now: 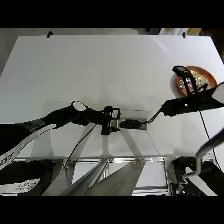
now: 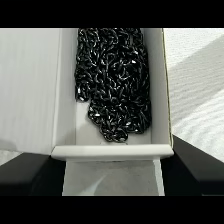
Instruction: Fold the box and place the chain.
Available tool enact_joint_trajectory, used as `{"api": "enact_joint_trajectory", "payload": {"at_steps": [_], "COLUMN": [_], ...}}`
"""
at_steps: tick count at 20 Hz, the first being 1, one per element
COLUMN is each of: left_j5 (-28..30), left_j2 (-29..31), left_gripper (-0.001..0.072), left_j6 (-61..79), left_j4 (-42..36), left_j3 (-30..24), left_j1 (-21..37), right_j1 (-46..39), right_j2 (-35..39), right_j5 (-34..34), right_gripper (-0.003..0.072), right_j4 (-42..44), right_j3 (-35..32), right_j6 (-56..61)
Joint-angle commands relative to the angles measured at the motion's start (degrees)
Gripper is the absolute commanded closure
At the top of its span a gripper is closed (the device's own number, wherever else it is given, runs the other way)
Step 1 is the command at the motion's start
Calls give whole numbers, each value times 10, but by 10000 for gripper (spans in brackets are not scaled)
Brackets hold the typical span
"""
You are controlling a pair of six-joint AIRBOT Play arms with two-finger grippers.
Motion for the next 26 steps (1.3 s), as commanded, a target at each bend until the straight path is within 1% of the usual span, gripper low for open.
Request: {"api": "enact_joint_trajectory", "payload": {"at_steps": [1,3,5,8,10,12,14,17,20,21,23,24,25,26], "left_j5": [0,0,0,0,0,0,0,0,0,0,0,0,0,0], "left_j2": [0,0,0,0,0,0,0,0,0,0,0,0,0,0], "left_gripper": [320,320,320,320,320,320,320,320,320,320,320,320,320,320], "left_j6": [0,0,0,0,0,0,0,0,0,0,0,0,0,0], "left_j4": [0,0,0,0,0,0,0,0,0,0,0,0,0,0], "left_j3": [0,0,0,0,0,0,0,0,0,0,0,0,0,0], "left_j1": [0,0,0,0,0,0,0,0,0,0,0,0,0,0], "right_j1": [0,0,0,5,43,101,143,166,185,197,214,216,215,215], "right_j2": [63,64,64,64,60,47,25,-22,-65,-76,-94,-103,-109,-111], "right_j5": [9,9,3,-30,-62,-103,-140,-137,-119,-120,-123,-122,-122,-120], "right_gripper": [673,673,673,673,673,672,672,672,671,663,564,544,493,492], "right_j4": [127,171,195,207,206,186,143,101,97,96,94,91,87,79], "right_j3": [1,1,1,1,1,1,1,1,1,1,1,4,10,24], "right_j6": [-40,-43,-56,-61,-78,-85,-74,-68,-71,-76,-87,-88,-88,-88]}}
